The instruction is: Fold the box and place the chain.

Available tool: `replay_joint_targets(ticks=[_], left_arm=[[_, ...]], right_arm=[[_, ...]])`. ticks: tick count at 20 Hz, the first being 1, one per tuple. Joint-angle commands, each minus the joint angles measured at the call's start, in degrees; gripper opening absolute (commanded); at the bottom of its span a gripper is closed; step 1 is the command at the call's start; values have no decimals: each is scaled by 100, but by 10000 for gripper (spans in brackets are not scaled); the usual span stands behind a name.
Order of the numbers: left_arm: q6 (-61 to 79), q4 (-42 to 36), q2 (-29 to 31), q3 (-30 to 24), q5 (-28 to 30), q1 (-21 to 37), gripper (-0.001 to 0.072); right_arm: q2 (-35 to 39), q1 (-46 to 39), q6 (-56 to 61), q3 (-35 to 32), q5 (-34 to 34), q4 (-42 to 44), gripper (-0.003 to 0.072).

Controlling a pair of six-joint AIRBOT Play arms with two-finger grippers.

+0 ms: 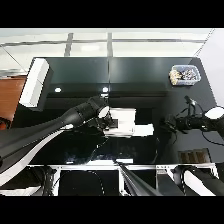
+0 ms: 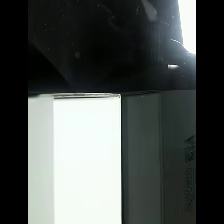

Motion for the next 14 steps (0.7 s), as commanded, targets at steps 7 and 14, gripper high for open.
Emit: replay_joint_targets(ticks=[7,14], left_arm=[[0,-4,-2,0,-13,17,32],[0,-4,-2,0,-33,17,32]], right_arm=[[-1521,1207,-1349,-61,15,1513,19],[-1561,1403,-2061,625,295,1718,23]])
